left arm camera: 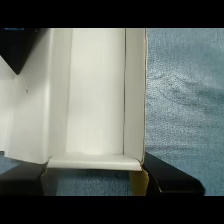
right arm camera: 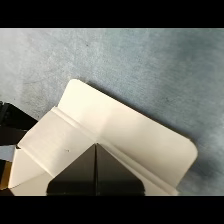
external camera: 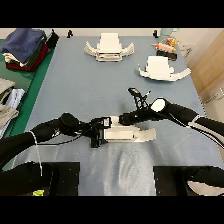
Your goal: Fold the box.
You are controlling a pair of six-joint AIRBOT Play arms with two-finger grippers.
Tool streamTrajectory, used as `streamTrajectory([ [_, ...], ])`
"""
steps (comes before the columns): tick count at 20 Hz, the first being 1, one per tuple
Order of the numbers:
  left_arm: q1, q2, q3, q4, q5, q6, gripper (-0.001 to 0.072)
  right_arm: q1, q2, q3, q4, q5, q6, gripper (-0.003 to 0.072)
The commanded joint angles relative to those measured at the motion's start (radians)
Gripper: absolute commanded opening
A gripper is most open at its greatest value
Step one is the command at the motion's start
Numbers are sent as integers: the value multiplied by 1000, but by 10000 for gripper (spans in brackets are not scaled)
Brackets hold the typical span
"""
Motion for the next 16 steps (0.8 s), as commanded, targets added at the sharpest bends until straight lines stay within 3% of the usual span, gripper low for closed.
streamTrajectory([
  [1,0,0,0,1,0,1,505,1,-1,1,-3,2,-3,7],
  [8,0,0,0,1,0,1,505,0,19,11,-3,2,-3,7],
  [12,0,0,0,1,0,1,505,0,112,55,-31,26,-4,7],
  [16,0,0,0,1,0,1,505,0,256,69,-129,168,-32,9],
])
